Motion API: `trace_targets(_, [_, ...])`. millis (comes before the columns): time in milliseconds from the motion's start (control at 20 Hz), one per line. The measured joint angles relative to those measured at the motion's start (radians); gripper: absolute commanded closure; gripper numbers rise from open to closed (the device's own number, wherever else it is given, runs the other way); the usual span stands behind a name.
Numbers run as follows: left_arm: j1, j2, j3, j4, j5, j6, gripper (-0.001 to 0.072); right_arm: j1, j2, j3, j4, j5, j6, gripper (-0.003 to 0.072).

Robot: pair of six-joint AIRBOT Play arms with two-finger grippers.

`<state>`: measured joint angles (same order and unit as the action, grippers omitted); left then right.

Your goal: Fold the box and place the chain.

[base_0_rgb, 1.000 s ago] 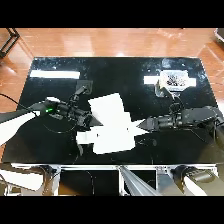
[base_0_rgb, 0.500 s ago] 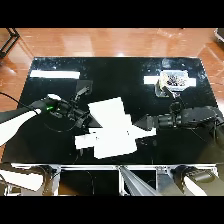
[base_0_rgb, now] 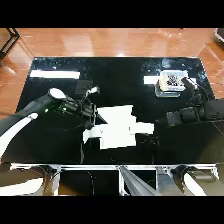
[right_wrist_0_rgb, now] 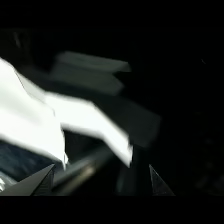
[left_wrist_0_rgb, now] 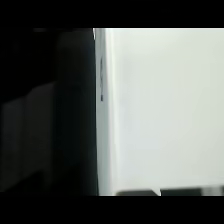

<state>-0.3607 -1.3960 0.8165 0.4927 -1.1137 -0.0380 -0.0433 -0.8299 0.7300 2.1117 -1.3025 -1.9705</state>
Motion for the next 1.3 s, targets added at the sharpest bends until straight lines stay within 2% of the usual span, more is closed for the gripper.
trace_targets(150, [-0.064,0.124,-0.095,0.042,0.183,0.061,0.0683,0.030,0.006,-0.056,0.000,0.009,-0.103,-0.0011])
trace_targets(250, [-0.082,0.153,-0.147,0.063,0.258,0.085,0.0683,0.085,0.008,-0.104,0.003,0.085,-0.176,-0.0011])
trace_targets(500, [-0.105,0.166,-0.196,0.074,0.324,0.107,0.0683,0.177,0.010,-0.153,-0.049,0.275,-0.251,-0.0012])
trace_targets(700, [-0.108,0.151,-0.199,0.090,0.399,0.111,0.0683,0.196,0.010,-0.162,-0.018,0.351,-0.271,-0.0011])
trace_targets(1050, [-0.109,0.109,-0.190,0.183,0.444,0.114,0.0683,0.202,0.009,-0.165,-0.013,0.384,-0.298,-0.0012])
trace_targets(1300, [-0.108,0.100,-0.152,0.209,0.373,0.183,0.0683,0.205,0.008,-0.174,-0.014,0.354,-0.407,-0.0011])
